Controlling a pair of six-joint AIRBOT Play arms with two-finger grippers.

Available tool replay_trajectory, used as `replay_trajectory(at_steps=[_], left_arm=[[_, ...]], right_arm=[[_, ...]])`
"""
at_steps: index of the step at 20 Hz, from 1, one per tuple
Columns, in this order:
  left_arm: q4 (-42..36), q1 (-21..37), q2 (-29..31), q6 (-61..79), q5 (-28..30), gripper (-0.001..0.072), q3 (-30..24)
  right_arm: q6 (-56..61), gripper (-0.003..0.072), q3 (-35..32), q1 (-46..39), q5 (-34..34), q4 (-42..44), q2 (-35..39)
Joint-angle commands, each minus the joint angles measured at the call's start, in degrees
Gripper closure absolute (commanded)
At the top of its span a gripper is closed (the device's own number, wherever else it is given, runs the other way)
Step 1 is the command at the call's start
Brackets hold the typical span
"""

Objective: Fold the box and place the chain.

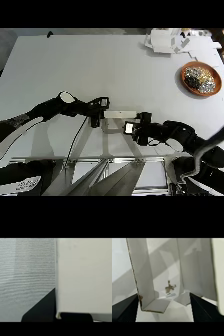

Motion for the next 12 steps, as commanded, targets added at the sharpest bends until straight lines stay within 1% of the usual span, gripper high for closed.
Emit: replay_trajectory(at_steps=[1,5,9,12], left_arm=[[0.00,-0.02,0.00,0.00,0.00,0.0700,0.02],[0.00,-0.02,0.00,0.00,0.02,0.0700,0.02],[0.00,-0.02,0.00,0.00,0.00,0.0700,0.02],[0.02,-0.02,0.00,0.00,0.02,0.0700,0.02]], right_arm=[[-0.04,-0.0001,2.36,-2.27,2.01,0.02,-0.07],[-2.25,-0.0001,2.67,-5.84,2.78,1.88,-0.28],[-10.40,-0.0001,2.67,-8.31,2.93,9.79,-1.31],[-13.94,-0.0001,2.67,-10.10,2.97,14.19,-3.34]])
